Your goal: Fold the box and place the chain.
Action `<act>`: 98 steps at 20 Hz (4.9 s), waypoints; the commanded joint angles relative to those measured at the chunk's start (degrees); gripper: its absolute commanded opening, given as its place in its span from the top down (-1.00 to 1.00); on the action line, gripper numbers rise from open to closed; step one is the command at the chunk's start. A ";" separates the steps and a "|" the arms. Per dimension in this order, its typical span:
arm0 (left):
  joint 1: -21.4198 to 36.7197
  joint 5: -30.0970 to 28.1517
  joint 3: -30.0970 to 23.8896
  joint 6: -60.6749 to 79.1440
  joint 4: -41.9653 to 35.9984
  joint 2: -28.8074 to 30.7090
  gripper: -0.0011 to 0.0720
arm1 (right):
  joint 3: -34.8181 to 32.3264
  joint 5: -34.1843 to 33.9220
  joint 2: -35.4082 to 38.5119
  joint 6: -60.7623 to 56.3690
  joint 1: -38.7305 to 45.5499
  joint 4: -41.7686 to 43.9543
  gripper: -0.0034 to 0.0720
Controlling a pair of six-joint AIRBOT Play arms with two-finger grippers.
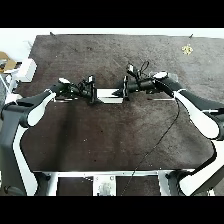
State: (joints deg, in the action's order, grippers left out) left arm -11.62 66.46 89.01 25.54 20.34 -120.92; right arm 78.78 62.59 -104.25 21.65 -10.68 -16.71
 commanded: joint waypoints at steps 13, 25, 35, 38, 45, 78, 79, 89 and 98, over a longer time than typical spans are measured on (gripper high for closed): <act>0.02 0.00 0.02 0.00 0.00 -0.04 0.35 | 1.16 -7.93 -0.04 5.79 -1.27 -3.41 -0.12; 0.02 0.00 0.02 0.00 0.00 -0.04 0.35 | 1.46 -6.93 0.31 5.53 -1.31 -5.05 0.23; 0.02 0.00 0.02 0.00 0.00 -0.04 0.35 | -1.05 -5.81 0.28 3.61 -1.33 -7.76 0.36; 0.02 0.00 0.02 0.00 0.00 -0.04 0.35 | -1.18 -4.79 0.31 2.08 -1.33 -7.78 0.36; 0.00 0.00 0.02 0.00 0.00 -0.04 0.35 | -0.39 -3.52 0.37 -1.40 -1.20 -5.81 0.36; 0.02 0.00 0.02 0.00 0.00 -0.04 0.35 | -2.12 -18.91 19.39 -26.45 -2.71 -5.90 0.91; 0.02 0.02 0.04 0.00 0.02 -0.04 0.35 | -5.84 -23.67 23.45 -26.49 -2.71 -5.40 0.91; 0.00 0.04 0.02 0.00 0.00 -0.04 0.35 | -55.39 -66.77 63.69 -26.95 -2.71 4.59 0.91; 0.02 0.17 0.02 -0.02 -1.38 -0.04 0.35 | -70.27 -71.87 75.19 -29.66 -2.71 4.57 0.91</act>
State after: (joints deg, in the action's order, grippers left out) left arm -11.64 66.61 89.01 25.52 19.73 -120.95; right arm 11.20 -7.86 -30.81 -7.66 -13.34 -12.21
